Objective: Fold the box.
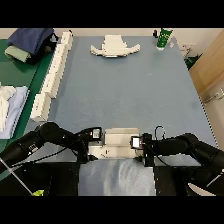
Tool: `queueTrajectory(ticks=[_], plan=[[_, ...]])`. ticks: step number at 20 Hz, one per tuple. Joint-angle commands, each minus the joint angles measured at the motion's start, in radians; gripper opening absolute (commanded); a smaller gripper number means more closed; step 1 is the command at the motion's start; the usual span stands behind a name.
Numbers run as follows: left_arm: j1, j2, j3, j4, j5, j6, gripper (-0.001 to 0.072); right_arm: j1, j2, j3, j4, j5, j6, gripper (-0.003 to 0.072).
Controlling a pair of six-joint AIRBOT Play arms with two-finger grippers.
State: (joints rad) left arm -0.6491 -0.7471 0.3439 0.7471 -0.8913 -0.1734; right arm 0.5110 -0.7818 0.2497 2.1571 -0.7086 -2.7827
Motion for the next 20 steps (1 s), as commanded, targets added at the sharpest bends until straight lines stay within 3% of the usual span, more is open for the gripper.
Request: queueTrajectory(ticks=[1,3,4,7,12,20], plan=[[-0.059,-0.054,-0.015,-0.051,0.045,0.035,0.0567,0.0,0.0,0.001,0.0,0.0,0.0,0.0427],[-0.074,-0.084,-0.014,-0.062,0.083,0.035,0.0326,0.0,0.0,0.0,0.0,0.0,0.0,0.0427],[-0.079,-0.098,-0.014,-0.072,0.115,0.035,0.0293,0.0,0.0,0.0,0.0,0.0,0.0,0.0427],[-0.096,-0.13,-0.014,-0.126,0.186,0.035,0.0293,0.0,0.0,0.0,0.0,0.0,0.0,0.0427],[-0.106,-0.14,-0.015,-0.109,0.132,0.024,0.0292,0.0,0.0,0.0,0.0,0.0,0.0,0.0427],[-0.105,-0.137,-0.015,-0.04,0.154,0.024,0.0297,0.0,0.0,0.001,0.0,0.0,0.0,0.0427]])
